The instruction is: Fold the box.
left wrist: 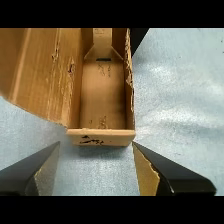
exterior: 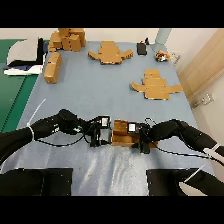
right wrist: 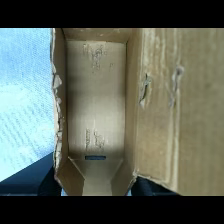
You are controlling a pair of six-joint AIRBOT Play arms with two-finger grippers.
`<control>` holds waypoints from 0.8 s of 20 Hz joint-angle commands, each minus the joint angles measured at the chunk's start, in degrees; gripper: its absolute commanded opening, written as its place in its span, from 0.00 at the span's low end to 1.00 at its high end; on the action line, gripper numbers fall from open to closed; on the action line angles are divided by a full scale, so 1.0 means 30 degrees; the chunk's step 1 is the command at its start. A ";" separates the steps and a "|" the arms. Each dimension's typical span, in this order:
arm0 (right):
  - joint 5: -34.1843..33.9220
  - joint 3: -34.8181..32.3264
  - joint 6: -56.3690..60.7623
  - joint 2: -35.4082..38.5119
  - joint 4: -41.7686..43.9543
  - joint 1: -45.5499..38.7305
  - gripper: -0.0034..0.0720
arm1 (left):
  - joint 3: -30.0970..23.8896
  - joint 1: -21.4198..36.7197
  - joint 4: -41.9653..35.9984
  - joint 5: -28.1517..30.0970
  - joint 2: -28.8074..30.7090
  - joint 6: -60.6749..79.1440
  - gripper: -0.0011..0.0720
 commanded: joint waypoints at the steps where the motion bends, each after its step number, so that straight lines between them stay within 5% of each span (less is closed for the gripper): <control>1: 0.0007 -0.0007 0.0000 0.0000 0.0000 0.0000 0.72 | -0.0029 -0.0168 -0.0153 0.0109 -0.0007 0.0138 0.94; 16: 0.0007 -0.0007 -0.0007 0.0000 0.0000 0.0000 0.72 | 0.0153 -0.1756 0.0197 0.0430 -0.0641 -0.1479 0.94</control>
